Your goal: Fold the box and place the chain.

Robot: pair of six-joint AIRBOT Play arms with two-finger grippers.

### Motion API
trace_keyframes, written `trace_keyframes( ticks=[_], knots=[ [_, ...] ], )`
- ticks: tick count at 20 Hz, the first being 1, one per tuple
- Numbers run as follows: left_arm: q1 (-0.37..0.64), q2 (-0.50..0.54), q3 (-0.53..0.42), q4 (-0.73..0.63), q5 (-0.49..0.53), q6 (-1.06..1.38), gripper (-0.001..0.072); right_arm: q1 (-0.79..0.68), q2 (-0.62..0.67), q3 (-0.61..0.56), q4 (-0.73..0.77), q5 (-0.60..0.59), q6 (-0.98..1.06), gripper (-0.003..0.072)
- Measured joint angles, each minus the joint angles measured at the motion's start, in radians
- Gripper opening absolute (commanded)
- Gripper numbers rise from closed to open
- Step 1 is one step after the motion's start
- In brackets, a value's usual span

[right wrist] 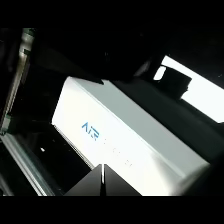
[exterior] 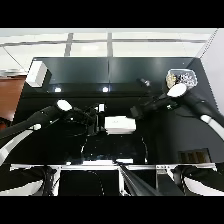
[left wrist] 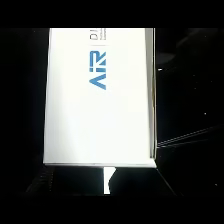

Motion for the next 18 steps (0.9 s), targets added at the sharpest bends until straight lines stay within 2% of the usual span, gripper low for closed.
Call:
trace_keyframes(
  ticks=[4,7,10,13,18],
  knots=[
    [0.003,0.072,0.001,0.053,-0.005,-0.060,0.0720,-0.141,0.156,0.021,-0.172,0.040,0.045,0.0015],
    [0.002,0.163,0.001,0.109,-0.019,-0.138,0.0715,-0.239,0.224,0.024,-0.288,0.078,0.085,0.0015],
    [-0.034,0.205,0.024,0.067,-0.024,-0.180,0.0714,-0.291,0.251,0.011,-0.338,0.084,0.106,0.0015],
    [-0.102,0.155,0.097,0.027,0.005,-0.197,0.0714,-0.311,0.261,-0.008,-0.344,0.061,0.114,0.0015],
    [-0.163,-0.029,0.262,0.005,0.016,-0.267,0.0714,-0.320,0.266,-0.021,-0.340,0.048,0.117,0.0015]
  ],
)
